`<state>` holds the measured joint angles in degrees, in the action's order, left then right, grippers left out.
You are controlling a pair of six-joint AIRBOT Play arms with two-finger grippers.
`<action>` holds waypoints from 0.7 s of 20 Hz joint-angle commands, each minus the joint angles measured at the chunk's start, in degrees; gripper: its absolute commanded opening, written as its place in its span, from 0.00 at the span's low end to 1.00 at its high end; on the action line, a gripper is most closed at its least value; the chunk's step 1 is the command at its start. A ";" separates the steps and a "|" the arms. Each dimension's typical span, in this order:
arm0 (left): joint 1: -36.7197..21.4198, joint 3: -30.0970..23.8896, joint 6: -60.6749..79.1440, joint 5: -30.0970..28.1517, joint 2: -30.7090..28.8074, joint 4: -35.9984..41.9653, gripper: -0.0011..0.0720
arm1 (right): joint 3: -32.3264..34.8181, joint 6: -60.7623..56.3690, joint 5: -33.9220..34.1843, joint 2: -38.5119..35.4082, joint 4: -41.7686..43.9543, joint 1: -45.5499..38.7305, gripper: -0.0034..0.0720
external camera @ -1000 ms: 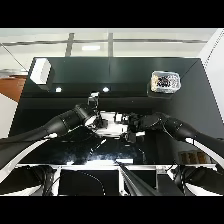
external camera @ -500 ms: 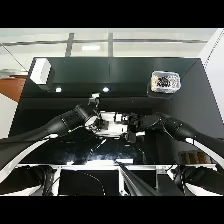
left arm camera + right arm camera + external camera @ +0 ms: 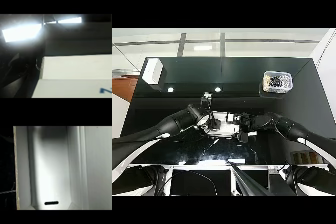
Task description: Fold the box and place the chain.
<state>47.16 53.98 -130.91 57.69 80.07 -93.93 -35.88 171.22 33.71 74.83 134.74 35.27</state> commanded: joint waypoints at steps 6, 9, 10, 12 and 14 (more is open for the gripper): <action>-0.07 0.68 -0.04 1.11 0.52 -0.04 0.64 | 0.00 -0.02 -0.02 0.04 0.00 -0.02 0.76; -0.04 0.68 -0.02 1.09 0.68 0.09 0.25 | 0.00 0.00 0.00 0.04 0.00 -0.02 0.76; -0.04 0.68 0.02 1.09 0.68 0.09 0.11 | 0.02 0.00 0.00 0.04 0.00 -0.02 0.76; -0.04 0.68 0.04 1.11 0.68 0.09 0.08 | 0.02 0.00 0.00 0.04 0.00 -0.02 0.76; -0.04 0.68 0.24 1.14 0.66 0.11 0.08 | 0.00 0.00 0.02 0.04 -0.02 -0.02 0.76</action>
